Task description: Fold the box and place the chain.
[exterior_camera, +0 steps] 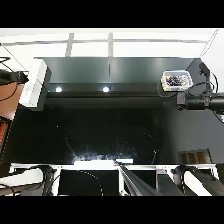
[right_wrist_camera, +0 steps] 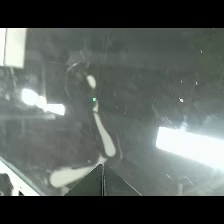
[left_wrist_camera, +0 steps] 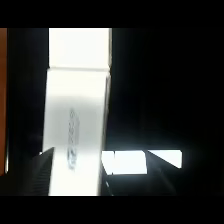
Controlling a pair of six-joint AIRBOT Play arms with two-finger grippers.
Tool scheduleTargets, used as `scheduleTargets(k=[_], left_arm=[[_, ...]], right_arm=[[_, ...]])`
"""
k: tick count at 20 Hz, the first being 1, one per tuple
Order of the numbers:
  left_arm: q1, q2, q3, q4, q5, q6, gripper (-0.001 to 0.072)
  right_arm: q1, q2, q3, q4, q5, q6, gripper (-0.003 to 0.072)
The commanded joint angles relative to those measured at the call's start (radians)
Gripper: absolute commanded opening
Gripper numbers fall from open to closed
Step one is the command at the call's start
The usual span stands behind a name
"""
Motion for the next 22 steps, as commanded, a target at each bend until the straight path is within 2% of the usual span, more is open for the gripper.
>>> scheduleTargets(k=[1, 3, 4, 6, 10, 12, 14, 16, 18, 22], left_arm=[[-0.026, 0.113, 0.035, 0.124, -0.298, -0.256, 0.003], [-0.051, 0.177, 0.015, 0.068, -0.349, -0.253, 0.0029], [-0.077, 0.221, -0.01, 0.052, -0.336, -0.253, 0.0028], [-0.165, 0.352, -0.117, 0.023, -0.203, -0.257, 0.0028], [-0.432, 0.675, -0.489, 0.019, 0.128, -0.324, 0.0028], [-0.541, 0.801, -0.669, 0.022, 0.241, -0.339, 0.0028], [-0.611, 0.89, -0.804, 0.089, 0.294, -0.346, 0.0028], [-0.621, 0.931, -0.872, 0.119, 0.274, -0.384, 0.0029], [-0.621, 0.941, -0.885, 0.124, 0.264, -0.384, 0.003], [-0.621, 0.941, -0.884, 0.126, 0.376, -0.384, 0.0031]], right_arm=[[-0.003, 0.023, 0.068, -0.236, 0.079, 0.116, 0.001], [-0.003, 0.116, 0.074, -0.301, 0.042, 0.154, 0.0009], [0.002, 0.172, 0.074, -0.317, 0.02, 0.17, 0.0009], [0.03, 0.277, 0.073, -0.352, -0.02, 0.189, 0.0009], [0.06, 0.413, 0.006, -0.504, -0.185, 0.195, 0.0009], [0.06, 0.422, -0.077, -0.561, -0.263, 0.193, 0.001], [0.06, 0.422, -0.201, -0.534, -0.393, 0.153, 0.001], [0.06, 0.422, -0.304, -0.523, -0.501, 0.15, 0.001], [0.06, 0.422, -0.359, -0.523, -0.563, 0.15, 0.0011], [0.06, 0.422, -0.368, -0.523, -0.58, 0.15, 0.0016]])
